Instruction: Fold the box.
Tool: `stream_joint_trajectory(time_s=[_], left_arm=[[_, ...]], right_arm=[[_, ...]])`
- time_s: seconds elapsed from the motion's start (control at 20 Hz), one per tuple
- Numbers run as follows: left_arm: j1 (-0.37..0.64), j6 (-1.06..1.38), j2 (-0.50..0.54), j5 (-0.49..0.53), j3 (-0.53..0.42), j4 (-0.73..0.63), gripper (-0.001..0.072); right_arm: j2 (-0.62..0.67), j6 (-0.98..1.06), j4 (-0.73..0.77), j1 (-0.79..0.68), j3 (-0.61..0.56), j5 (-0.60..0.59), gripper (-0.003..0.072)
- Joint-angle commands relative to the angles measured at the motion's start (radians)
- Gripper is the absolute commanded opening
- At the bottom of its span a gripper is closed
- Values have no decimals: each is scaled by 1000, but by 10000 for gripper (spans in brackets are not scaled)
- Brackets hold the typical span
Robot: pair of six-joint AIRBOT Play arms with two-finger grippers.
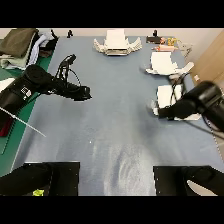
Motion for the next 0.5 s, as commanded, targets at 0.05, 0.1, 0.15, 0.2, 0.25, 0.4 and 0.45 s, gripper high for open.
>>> stream_joint_trajectory(time_s=[0.05,0.1,0.15,0.2,0.25,0.4,0.45], left_arm=[[0,0,0,41,0,-11,16],[0,0,-1,44,0,-11,16],[0,0,0,47,0,-11,16],[0,-1,-1,47,0,-11,17],[0,-2,0,46,0,-11,17],[0,-2,0,47,0,-11,17],[0,-1,0,47,0,-11,16]], right_arm=[[-161,-282,-24,-457,246,-69,462],[-213,-329,8,-546,294,-68,461],[-265,-348,54,-624,337,-48,461],[-320,-375,125,-698,375,-14,461],[-371,-423,193,-751,407,8,461],[-524,-509,240,-837,500,-14,462],[-562,-547,239,-849,518,-29,462]])
